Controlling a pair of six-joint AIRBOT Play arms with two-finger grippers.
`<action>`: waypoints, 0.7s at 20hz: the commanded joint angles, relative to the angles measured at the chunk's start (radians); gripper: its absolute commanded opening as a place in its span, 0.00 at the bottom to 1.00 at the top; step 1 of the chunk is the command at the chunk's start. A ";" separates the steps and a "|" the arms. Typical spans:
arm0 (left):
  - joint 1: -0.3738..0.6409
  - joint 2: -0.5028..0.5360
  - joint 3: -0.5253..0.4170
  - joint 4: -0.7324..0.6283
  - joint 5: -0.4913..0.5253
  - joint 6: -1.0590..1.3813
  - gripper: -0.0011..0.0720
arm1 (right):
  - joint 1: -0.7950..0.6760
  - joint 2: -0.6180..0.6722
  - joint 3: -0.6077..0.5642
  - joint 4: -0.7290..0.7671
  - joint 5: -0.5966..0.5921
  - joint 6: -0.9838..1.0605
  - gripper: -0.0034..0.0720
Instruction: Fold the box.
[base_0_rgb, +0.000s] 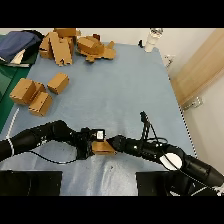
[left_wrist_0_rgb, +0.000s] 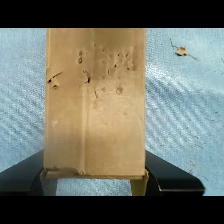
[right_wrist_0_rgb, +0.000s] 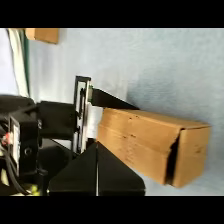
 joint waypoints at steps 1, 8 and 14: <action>0.001 0.000 0.000 0.000 0.003 0.000 0.49 | 0.100 -0.078 -0.036 0.144 -0.202 0.088 0.05; 0.001 0.000 0.000 0.000 0.003 0.000 0.49 | 0.191 -0.242 -0.025 0.158 -0.230 0.088 0.05; 0.001 0.000 0.000 0.000 0.003 0.000 0.49 | 0.191 -0.228 -0.025 0.149 -0.230 0.087 0.05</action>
